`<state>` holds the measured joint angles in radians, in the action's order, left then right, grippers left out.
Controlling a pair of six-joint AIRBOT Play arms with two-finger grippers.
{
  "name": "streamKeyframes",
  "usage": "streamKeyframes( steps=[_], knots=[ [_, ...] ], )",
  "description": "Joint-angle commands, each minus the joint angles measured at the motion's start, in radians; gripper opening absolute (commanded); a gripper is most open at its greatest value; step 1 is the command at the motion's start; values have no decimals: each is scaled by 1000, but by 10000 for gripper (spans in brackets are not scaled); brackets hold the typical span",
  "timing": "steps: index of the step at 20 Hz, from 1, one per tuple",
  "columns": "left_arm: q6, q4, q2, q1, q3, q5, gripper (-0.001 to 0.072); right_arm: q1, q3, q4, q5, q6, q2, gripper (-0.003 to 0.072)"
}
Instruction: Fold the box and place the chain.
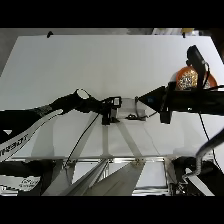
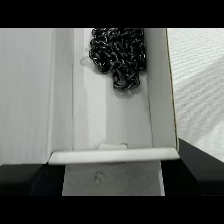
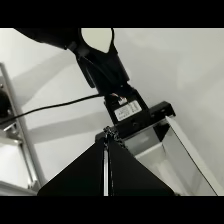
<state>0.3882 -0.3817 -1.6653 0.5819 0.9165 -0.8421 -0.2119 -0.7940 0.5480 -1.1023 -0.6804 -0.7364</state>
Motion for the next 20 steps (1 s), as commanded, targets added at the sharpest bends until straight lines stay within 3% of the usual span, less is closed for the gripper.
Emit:
streamKeyframes(
  steps=[1,8,10,13,17,20],
  knots=[
    [0,0,0,-1,0,0,270,-93,23,65,102,7,-39,21],
    [0,0,0,-1,0,0,270,-148,56,293,122,-91,-211,26],
    [0,0,0,-1,0,0,270,-148,56,364,127,-132,-235,136],
    [0,0,0,-1,0,0,270,-143,44,429,115,-134,-230,199],
    [0,0,0,-1,0,0,270,-64,-11,543,51,-112,-158,197],
    [0,0,0,-1,0,0,270,37,-11,640,-22,0,-121,141]
  ],
)
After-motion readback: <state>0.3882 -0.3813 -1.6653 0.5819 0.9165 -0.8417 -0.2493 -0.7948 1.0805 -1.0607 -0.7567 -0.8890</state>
